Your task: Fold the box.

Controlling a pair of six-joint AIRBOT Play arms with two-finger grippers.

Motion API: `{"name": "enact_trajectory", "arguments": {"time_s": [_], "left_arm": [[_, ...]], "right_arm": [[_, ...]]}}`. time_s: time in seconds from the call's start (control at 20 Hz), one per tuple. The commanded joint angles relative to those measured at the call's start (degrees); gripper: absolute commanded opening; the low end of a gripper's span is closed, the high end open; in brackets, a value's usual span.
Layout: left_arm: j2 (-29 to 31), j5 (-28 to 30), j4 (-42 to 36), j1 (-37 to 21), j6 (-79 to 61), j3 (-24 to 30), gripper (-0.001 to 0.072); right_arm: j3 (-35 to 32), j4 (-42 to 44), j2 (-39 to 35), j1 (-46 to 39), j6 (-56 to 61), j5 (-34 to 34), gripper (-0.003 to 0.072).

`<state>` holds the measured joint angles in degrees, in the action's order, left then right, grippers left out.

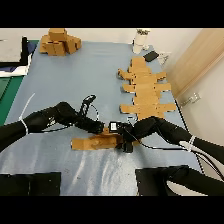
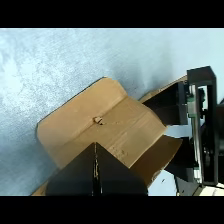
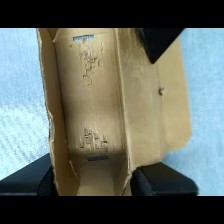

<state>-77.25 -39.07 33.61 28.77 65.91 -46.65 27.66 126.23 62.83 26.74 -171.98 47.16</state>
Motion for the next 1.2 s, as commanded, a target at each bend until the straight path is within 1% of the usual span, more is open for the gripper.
{"name": "enact_trajectory", "arguments": {"time_s": [0.0,0.1,0.15,0.25,0.35,0.4,0.5,0.55,0.65,0.7,0.75,0.8,0.85,0.9,0.95,1.0,1.05,1.1,1.15], "left_arm": [[1.38,-0.61,-0.24,-2.16,-2.89,-0.79,0.0011],[4.81,-2.99,-0.42,-5.31,-9.44,-0.76,0.0010],[6.95,-5.40,-0.46,-7.28,-13.20,-0.74,0.0011],[11.21,-12.72,-2.34,-11.28,-24.57,0.09,0.0010],[14.88,-23.12,-7.43,-15.45,-37.11,1.70,0.0010],[16.24,-26.25,-8.02,-17.03,-39.47,2.19,0.0011],[17.84,-30.49,-5.62,-17.25,-45.31,2.32,0.0012],[18.23,-31.10,-4.13,-16.46,-47.17,2.32,0.0012],[18.84,-29.66,0.57,-13.70,-50.27,2.34,0.0012],[18.80,-29.55,-0.09,-13.99,-53.81,2.99,0.0013],[19.15,-27.47,-1.66,-15.58,-60.35,4.90,0.0015],[19.96,-21.86,-1.92,-15.82,-66.66,7.76,0.0033],[20.83,-15.39,-3.50,-15.56,-71.73,10.93,0.0261],[21.66,-9.27,-7.23,-15.04,-77.33,14.49,0.0548],[22.25,-5.40,-11.34,-14.23,-83.56,17.66,0.0657],[22.29,-3.61,-14.93,-13.35,-90.20,20.20,0.0677],[22.16,-3.15,-16.79,-12.44,-95.69,22.25,0.0677],[21.84,-2.89,-16.83,-11.63,-98.38,23.76,0.0677],[21.20,-2.58,-16.81,-11.15,-98.14,24.61,0.0677]], "right_arm": [[-0.02,0.00,0.00,0.04,0.04,-0.11,0.0502],[0.00,0.02,0.00,0.04,0.04,-0.11,0.0502],[0.00,0.00,0.00,0.04,0.04,-0.11,0.0502],[0.00,0.02,0.00,0.04,0.04,-0.11,0.0502],[0.00,0.00,0.00,0.04,0.04,-0.11,0.0502],[0.00,0.00,0.00,0.04,0.04,-0.13,0.0502],[-0.02,0.02,0.00,0.04,0.04,-0.11,0.0502],[0.00,0.00,0.00,0.04,0.04,-0.11,0.0502],[0.00,0.00,0.00,0.04,0.04,-0.11,0.0502],[0.00,0.00,0.00,0.04,0.04,-0.11,0.0502],[0.00,0.00,0.00,0.04,0.04,-0.13,0.0502],[0.00,0.00,0.00,0.04,0.04,-0.11,0.0502],[0.00,0.00,0.00,0.04,0.04,-0.11,0.0502],[0.00,-0.04,0.00,0.04,0.04,-0.11,0.0502],[-0.02,-0.04,0.00,0.04,0.04,-0.11,0.0502],[0.00,-0.04,0.00,0.04,0.04,-0.11,0.0502],[0.00,-0.04,0.00,0.04,0.04,-0.11,0.0502],[0.00,-0.04,0.00,0.04,0.04,-0.11,0.0502],[0.00,-0.04,0.00,0.04,0.04,-0.11,0.0502]]}}
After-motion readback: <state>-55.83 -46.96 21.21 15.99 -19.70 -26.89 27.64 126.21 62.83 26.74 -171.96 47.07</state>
